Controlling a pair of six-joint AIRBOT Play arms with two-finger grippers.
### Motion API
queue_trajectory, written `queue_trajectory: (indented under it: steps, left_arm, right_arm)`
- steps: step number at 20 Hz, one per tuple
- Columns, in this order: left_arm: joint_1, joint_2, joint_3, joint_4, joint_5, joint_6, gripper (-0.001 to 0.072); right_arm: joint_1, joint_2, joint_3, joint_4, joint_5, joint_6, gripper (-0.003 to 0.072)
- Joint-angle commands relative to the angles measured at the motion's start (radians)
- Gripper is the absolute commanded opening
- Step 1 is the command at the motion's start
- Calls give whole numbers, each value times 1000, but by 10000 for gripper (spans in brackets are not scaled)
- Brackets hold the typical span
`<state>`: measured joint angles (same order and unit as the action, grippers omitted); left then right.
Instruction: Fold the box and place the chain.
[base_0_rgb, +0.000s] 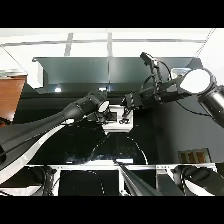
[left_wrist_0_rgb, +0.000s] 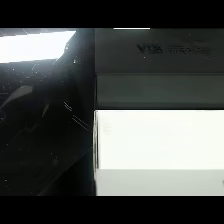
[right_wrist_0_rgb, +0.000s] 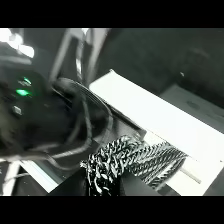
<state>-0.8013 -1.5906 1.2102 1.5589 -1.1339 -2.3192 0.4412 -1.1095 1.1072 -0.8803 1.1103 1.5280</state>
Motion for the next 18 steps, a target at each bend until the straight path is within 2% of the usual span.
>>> queue_trajectory:
  steps: [1, 9, 10, 11, 14, 16, 18]
  left_arm:
    - [1, 0, 1, 0, -1, 0, 27]
    - [1, 0, 1, 0, 0, 0, 27]
    - [1, 0, 1, 0, 0, 0, 27]
    - [1, 0, 1, 0, 0, 0, 27]
    - [1, 0, 1, 0, 0, 0, 27]
    - [1, 0, 1, 0, 6, 0, 27]
    - [1, 0, 1, 0, 6, 0, 27]
  right_arm:
    - [2, -6, -16, -63, 7, 29, 11]
    - [19, -111, -28, -67, -9, 31, 16]
    - [19, -113, -28, -78, -8, 34, 141]
    - [18, -113, -28, -90, -3, 37, 224]
    - [-9, -96, -28, -119, 74, 36, 224]
    - [-31, -53, -28, -198, 142, 39, 224]
    - [-30, 11, -40, -405, 171, 85, 223]
